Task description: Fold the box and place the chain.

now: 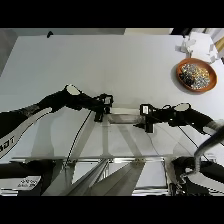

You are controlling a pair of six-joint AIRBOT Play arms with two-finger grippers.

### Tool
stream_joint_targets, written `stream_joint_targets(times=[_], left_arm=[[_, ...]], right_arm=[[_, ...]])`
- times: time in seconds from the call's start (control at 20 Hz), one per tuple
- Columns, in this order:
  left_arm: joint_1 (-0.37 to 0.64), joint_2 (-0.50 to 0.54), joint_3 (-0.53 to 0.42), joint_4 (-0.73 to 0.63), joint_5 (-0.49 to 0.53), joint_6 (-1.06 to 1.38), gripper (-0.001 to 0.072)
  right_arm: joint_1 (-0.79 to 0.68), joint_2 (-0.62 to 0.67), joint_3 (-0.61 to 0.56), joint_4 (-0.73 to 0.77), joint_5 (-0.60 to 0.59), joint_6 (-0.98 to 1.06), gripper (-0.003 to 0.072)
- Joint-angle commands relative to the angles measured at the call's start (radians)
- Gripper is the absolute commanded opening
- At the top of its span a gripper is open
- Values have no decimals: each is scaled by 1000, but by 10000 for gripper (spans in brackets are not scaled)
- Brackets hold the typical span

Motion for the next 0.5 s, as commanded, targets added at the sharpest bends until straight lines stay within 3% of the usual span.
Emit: stream_joint_targets(times=[0.0, 0.15, 0.2, 0.3, 0.35, 0.45], left_arm=[[0, 0, 0, 0, -1, 0, 11], [0, 0, 0, 0, -6, 0, 16], [0, 2, 0, 0, 0, 0, 75], [4, 14, 0, 1, 5, 0, 375], [5, 24, 0, 2, 5, -2, 435], [5, 52, 0, 16, 5, -5, 435]], right_arm=[[1, 0, 0, 0, 0, 0, 402], [1, 0, 0, 0, 0, 0, 402], [1, 0, 0, 0, 0, 0, 402], [1, 0, 0, 0, 0, 0, 402], [1, 0, 0, 0, 0, 0, 402], [1, 0, 0, 0, 0, 0, 402]])
